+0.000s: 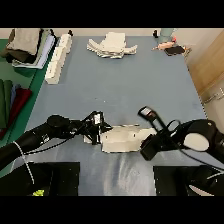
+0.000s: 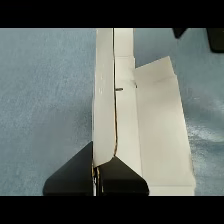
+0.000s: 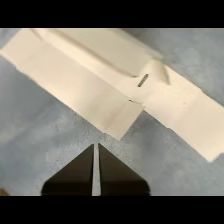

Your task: Fold the box.

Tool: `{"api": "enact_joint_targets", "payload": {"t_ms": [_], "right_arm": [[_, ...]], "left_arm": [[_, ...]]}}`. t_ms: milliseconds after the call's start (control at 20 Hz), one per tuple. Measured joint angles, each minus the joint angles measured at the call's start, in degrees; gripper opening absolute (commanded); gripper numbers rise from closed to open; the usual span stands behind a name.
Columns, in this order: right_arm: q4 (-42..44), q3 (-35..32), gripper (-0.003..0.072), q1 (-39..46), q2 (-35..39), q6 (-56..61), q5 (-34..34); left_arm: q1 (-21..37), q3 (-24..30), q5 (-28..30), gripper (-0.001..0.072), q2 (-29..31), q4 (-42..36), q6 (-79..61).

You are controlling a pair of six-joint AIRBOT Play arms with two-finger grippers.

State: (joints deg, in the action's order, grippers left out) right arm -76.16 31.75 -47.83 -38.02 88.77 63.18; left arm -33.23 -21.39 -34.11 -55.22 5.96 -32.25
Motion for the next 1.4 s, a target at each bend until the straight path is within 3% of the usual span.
{"api": "enact_joint_targets", "payload": {"t_ms": [50, 200, 500, 700, 1050, 1400], "right_arm": [[-1.9, -0.5, 0.0614, -3.9, -0.4, -2.2, -1.2], [-7.3, -2.1, 0.0614, -11.6, -3.0, -7.7, -4.5], [-16.8, -3.3, 0.0613, -16.1, -11.4, -11.0, -11.4], [-21.3, -3.4, 0.0612, -16.5, -13.5, -4.3, -14.8], [-28.3, -3.5, 0.0611, -16.7, -10.7, 14.7, -15.9], [-34.8, -2.9, 0.0614, -16.4, -7.9, 20.4, -14.3]], "left_arm": [[0.0, 0.0, 0.0, 0.0015, 0.0, 0.0, 0.1], [0.0, 0.0, 0.0, 0.0015, 0.0, 0.0, 0.2], [0.0, 0.0, 0.0, 0.0015, 0.0, 0.0, 0.3], [0.0, 0.0, 0.0, 0.0015, 0.0, 0.0, 0.3], [0.0, 0.0, 0.1, 0.0015, 0.0, -0.1, 0.3], [0.0, 0.0, 0.0, 0.0015, 0.0, 0.0, 0.3]]}}
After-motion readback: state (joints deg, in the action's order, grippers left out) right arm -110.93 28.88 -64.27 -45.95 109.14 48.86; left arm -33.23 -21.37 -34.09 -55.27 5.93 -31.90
